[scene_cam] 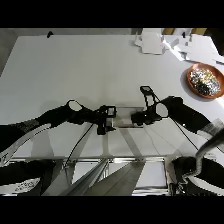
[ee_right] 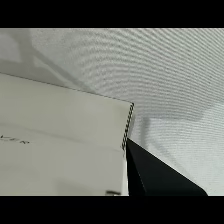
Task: Fold the box and place the chain.
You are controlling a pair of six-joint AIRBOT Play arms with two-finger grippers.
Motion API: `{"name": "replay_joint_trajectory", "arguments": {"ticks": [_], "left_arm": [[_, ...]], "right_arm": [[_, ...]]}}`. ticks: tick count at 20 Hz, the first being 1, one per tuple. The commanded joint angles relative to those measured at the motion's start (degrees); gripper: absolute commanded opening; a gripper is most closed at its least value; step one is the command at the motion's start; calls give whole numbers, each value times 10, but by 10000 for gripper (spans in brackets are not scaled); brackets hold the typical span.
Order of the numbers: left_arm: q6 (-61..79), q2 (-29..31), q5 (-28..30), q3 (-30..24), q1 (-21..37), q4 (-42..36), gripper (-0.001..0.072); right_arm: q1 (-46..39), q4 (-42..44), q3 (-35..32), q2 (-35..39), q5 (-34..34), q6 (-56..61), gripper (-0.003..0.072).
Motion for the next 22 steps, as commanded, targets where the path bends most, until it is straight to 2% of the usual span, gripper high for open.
{"name": "replay_joint_trajectory", "arguments": {"ticks": [1,6,10,11,14,15,16,17,22], "left_arm": [[1,0,0,0,0,0,107],[1,0,0,0,0,0,108],[1,0,0,0,0,0,108],[1,0,0,0,0,0,108],[0,0,0,0,0,0,108],[0,0,0,0,0,0,108],[1,0,0,0,0,0,108],[1,0,0,0,0,0,108],[0,0,0,0,0,0,108]], "right_arm": [[21,-31,20,-24,10,35,254],[39,-41,22,-44,8,48,234],[39,-56,22,-43,11,50,26],[39,-56,22,-43,11,50,12],[39,-60,22,-43,9,49,13],[39,-60,22,-43,7,49,53],[39,-60,22,-43,6,49,161],[39,-60,22,-43,5,49,204],[39,-71,22,-43,4,63,168]]}}
